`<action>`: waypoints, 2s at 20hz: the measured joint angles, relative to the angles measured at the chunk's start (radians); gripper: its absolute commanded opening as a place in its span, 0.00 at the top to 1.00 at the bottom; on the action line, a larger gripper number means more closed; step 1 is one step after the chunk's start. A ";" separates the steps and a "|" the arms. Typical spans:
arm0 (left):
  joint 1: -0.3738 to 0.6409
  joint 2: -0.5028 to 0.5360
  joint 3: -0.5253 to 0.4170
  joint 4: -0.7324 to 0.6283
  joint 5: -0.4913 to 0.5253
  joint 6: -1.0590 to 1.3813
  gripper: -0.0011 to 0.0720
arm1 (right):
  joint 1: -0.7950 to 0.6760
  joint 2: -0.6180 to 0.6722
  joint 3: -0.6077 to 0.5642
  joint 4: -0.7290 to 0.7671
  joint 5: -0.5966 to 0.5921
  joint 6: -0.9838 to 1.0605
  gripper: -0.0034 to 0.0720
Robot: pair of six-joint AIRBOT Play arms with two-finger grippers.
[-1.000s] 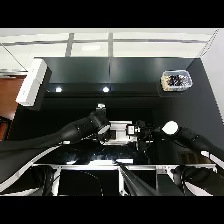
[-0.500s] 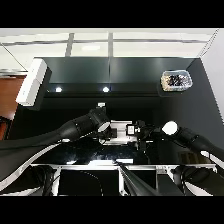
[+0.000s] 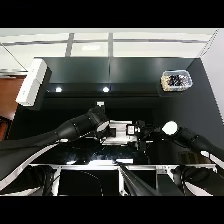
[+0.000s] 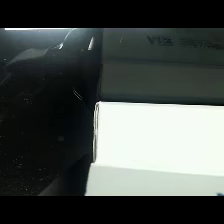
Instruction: Fold the box and place the chain.
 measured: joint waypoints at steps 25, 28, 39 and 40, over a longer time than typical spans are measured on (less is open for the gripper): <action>0.000 0.000 0.000 0.031 0.029 0.034 0.95 | -0.095 0.071 0.085 -0.254 0.236 0.249 0.33; 0.000 0.000 0.000 0.031 0.034 0.032 0.95 | -0.058 0.061 0.080 -0.213 0.207 0.222 0.74; 0.000 0.000 0.000 0.027 0.041 0.031 0.95 | 0.008 0.032 0.078 -0.093 0.104 0.325 0.78; 0.000 0.000 0.000 0.027 0.041 0.031 0.95 | 0.014 0.022 0.078 -0.080 0.092 0.328 0.78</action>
